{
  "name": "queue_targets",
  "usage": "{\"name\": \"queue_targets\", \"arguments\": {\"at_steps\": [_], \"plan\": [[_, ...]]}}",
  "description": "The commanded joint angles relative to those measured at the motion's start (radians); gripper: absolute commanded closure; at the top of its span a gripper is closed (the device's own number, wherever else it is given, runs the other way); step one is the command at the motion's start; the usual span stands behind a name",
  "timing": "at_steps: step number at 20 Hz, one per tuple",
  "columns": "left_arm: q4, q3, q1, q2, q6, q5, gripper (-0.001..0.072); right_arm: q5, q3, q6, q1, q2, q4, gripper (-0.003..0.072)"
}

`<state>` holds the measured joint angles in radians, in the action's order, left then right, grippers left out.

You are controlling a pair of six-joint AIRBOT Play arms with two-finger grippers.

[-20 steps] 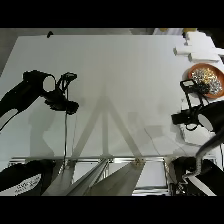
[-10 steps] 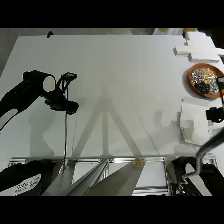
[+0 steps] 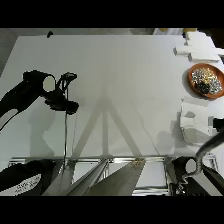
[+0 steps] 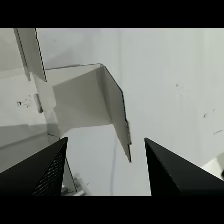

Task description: Fold the box and place the chain.

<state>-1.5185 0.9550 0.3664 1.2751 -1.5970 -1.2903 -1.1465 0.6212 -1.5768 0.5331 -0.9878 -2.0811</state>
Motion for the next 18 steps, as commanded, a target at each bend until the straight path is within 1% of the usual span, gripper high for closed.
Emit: {"name": "queue_targets", "arguments": {"at_steps": [1, 4, 5, 8, 10, 11, 12, 14, 16, 17, 18], "plan": [[0.000, 0.000, -0.001, -0.001, 0.000, 0.000, 0.0236, -0.003, 0.000, 0.006, 0.018, -0.091, -0.009, 0.0196], [0.000, 0.000, -0.001, 0.000, 0.000, 0.000, 0.0236, 0.060, 0.000, -0.023, 0.018, -0.101, -0.010, 0.0295], [0.000, 0.000, -0.001, -0.001, 0.000, 0.000, 0.0236, 0.074, 0.000, -0.024, 0.018, -0.104, -0.013, 0.0302], [0.000, 0.000, -0.001, -0.001, 0.000, 0.000, 0.0236, 0.097, 0.001, -0.074, 0.018, -0.111, -0.072, 0.0385], [0.000, 0.000, -0.001, -0.001, 0.000, 0.000, 0.0236, 0.101, 0.001, -0.076, 0.018, -0.111, -0.089, 0.0505], [0.000, 0.000, -0.001, -0.001, 0.000, 0.000, 0.0236, 0.100, 0.001, -0.075, 0.018, -0.111, -0.087, 0.0648], [0.000, 0.000, -0.001, -0.001, 0.000, 0.000, 0.0236, 0.095, 0.001, -0.066, 0.018, -0.111, -0.084, 0.0669], [0.000, 0.000, -0.001, -0.001, 0.000, 0.000, 0.0236, 0.082, 0.001, -0.037, 0.000, -0.093, -0.079, 0.0669], [0.000, 0.000, -0.001, -0.001, 0.000, 0.000, 0.0236, 0.084, 0.001, -0.032, -0.064, -0.029, -0.042, 0.0669], [0.000, 0.000, -0.001, -0.001, 0.000, 0.000, 0.0236, 0.063, 0.001, 0.003, -0.113, 0.021, 0.028, 0.0669], [0.000, 0.000, -0.001, -0.001, 0.000, 0.000, 0.0236, 0.048, 0.001, 0.046, -0.165, 0.077, 0.142, 0.0669]]}}
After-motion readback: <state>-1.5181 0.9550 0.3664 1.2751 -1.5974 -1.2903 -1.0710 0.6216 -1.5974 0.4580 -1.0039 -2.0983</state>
